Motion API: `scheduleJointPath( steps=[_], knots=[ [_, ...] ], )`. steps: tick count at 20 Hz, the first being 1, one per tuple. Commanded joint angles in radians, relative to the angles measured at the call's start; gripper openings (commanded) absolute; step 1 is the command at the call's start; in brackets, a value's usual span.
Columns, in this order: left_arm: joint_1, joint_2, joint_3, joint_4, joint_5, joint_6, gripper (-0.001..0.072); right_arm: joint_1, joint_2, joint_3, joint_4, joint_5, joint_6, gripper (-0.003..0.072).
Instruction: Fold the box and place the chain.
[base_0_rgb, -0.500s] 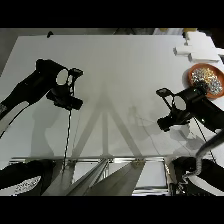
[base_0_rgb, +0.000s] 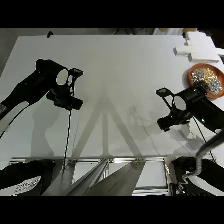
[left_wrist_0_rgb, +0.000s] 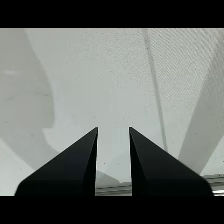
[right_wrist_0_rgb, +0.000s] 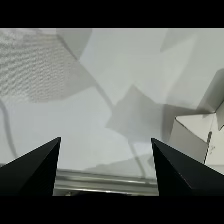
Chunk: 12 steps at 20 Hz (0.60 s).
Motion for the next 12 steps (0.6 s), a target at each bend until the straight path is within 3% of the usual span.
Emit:
scheduleJointPath(
  steps=[1,3,6,8,10,12],
  knots=[
    [-0.001,0.001,0.000,0.000,0.000,0.000,0.0221,-0.001,0.001,0.000,-0.001,-0.032,-0.033,0.0625],
    [-0.001,0.001,0.000,0.000,0.000,0.000,0.0221,-0.001,0.001,0.000,-0.002,-0.032,-0.033,0.0625],
    [-0.001,0.001,0.000,0.000,0.000,0.000,0.0221,-0.001,0.001,0.000,0.003,-0.184,-0.023,0.0621],
    [-0.001,0.000,0.000,0.000,0.000,0.000,0.0221,-0.001,0.001,0.000,-0.043,-0.217,-0.082,0.0621],
    [-0.001,0.000,0.000,0.000,0.000,0.000,0.0221,-0.001,0.000,0.000,-0.255,-0.201,-0.020,0.0590],
    [-0.001,0.001,0.000,0.000,0.000,0.000,0.0221,-0.019,0.001,0.003,-0.575,-0.160,0.079,0.0536]
  ],
)
